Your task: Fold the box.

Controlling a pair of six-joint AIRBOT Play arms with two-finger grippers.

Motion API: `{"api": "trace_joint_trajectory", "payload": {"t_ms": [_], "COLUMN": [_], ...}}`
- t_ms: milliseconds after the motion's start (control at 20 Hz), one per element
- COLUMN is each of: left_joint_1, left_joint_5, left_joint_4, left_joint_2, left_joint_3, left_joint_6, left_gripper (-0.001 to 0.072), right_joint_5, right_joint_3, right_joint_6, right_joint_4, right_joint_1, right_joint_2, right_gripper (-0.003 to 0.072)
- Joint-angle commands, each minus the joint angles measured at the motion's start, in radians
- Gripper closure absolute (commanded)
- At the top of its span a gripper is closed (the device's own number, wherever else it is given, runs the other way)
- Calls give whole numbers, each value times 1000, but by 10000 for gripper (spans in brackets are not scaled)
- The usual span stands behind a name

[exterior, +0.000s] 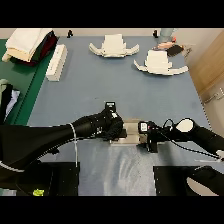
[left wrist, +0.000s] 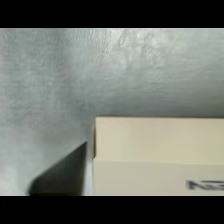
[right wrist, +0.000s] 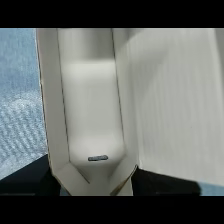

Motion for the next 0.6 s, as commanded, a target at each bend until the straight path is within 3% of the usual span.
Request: {"api": "trace_joint_trajectory", "payload": {"t_ms": [0, 250, 550], "left_joint_1": [-1, 1, 7], "left_joint_5": [-8, -54, -365], "left_joint_4": [24, 34, 57], "left_joint_2": [1, 6, 146], "left_joint_3": [28, 85, 189], "left_joint_6": [18, 23, 90], "left_gripper": [109, 110, 114], "right_joint_5": [2, 2, 2], "right_joint_3": [0, 0, 0], "right_joint_6": [1, 1, 0], "right_joint_4": [0, 0, 0], "right_joint_1": [0, 0, 0], "right_joint_2": [0, 0, 0], "right_gripper": [179, 179, 179]}}
